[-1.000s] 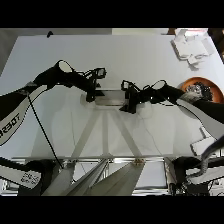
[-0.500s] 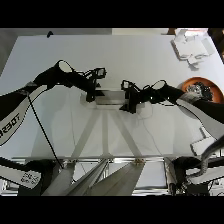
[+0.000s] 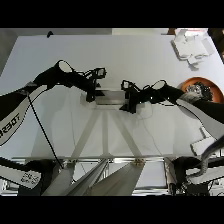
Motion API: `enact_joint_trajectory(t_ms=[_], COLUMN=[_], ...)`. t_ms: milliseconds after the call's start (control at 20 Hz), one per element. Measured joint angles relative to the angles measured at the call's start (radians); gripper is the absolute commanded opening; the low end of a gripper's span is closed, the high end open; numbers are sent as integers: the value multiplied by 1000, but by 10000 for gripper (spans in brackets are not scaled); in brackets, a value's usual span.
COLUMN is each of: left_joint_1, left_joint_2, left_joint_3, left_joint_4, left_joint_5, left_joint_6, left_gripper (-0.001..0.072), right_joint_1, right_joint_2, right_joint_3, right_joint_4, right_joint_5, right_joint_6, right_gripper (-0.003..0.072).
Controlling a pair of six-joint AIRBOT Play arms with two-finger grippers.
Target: Fold the box and place the chain.
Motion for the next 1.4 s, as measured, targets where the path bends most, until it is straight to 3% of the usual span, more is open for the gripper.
enact_joint_trajectory(t_ms=[100,200,250,500,750,800,850,900,1050,1200,1300,1400], left_joint_1=[0,0,0,17,105,122,137,148,161,132,94,57], left_joint_2=[0,0,0,20,94,112,132,150,187,200,202,202], left_joint_3=[0,0,0,0,0,0,0,0,-1,-18,-29,-34], left_joint_4=[-1,-5,-5,8,39,63,100,137,181,88,17,-24], left_joint_5=[0,-1,-3,-10,-77,-98,-125,-145,-224,-304,-302,-228], left_joint_6=[-2,-8,-7,-35,-78,-97,-120,-148,-246,-297,-314,-325], left_gripper=[36,231,263,299,291,220,42,14,13,9,9,10], right_joint_1=[0,0,0,0,0,0,0,0,0,0,0,0], right_joint_2=[0,0,0,0,0,0,0,0,0,0,0,0], right_joint_3=[0,0,0,0,0,0,0,0,0,0,0,0], right_joint_4=[0,0,0,0,0,0,0,0,0,0,0,0], right_joint_5=[0,0,0,0,1,1,1,1,1,1,1,1], right_joint_6=[0,0,0,0,0,0,0,0,0,0,0,0], right_gripper=[510,510,510,510,510,510,510,510,510,510,510,510])
